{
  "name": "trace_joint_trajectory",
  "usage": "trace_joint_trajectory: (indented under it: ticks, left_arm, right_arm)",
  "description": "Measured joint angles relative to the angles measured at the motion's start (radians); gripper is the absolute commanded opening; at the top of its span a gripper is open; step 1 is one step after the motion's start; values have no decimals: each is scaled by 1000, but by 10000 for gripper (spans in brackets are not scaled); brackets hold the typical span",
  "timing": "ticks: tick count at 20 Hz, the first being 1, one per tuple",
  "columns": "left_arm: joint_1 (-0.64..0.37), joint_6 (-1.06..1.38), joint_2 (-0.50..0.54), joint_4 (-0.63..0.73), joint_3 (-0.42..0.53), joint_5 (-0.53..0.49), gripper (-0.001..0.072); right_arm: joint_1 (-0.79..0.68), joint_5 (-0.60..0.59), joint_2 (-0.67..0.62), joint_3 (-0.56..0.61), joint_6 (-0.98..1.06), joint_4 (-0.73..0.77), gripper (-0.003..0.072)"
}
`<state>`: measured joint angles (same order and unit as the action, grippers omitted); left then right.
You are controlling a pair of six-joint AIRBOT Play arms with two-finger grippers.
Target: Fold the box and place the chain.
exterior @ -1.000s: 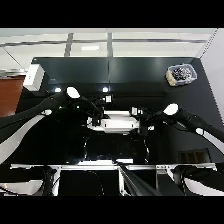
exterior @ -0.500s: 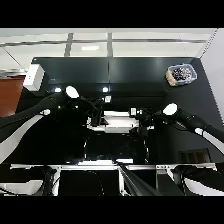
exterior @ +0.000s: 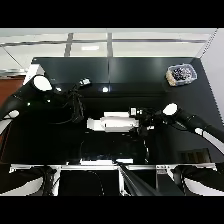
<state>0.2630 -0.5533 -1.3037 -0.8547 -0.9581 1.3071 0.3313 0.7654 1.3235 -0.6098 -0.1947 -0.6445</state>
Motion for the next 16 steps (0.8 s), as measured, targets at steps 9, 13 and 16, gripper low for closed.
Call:
trace_joint_trajectory:
  ticks: [9,13,16]
  left_arm:
    - [87,125,-46,481,77,-316,25]
    - [107,165,-103,436,81,-431,25]
    - [130,173,-152,396,82,-463,25]
  right_arm:
    - [0,0,0,0,0,0,357]
    - [0,0,0,0,0,0,357]
    - [0,0,0,0,0,0,353]
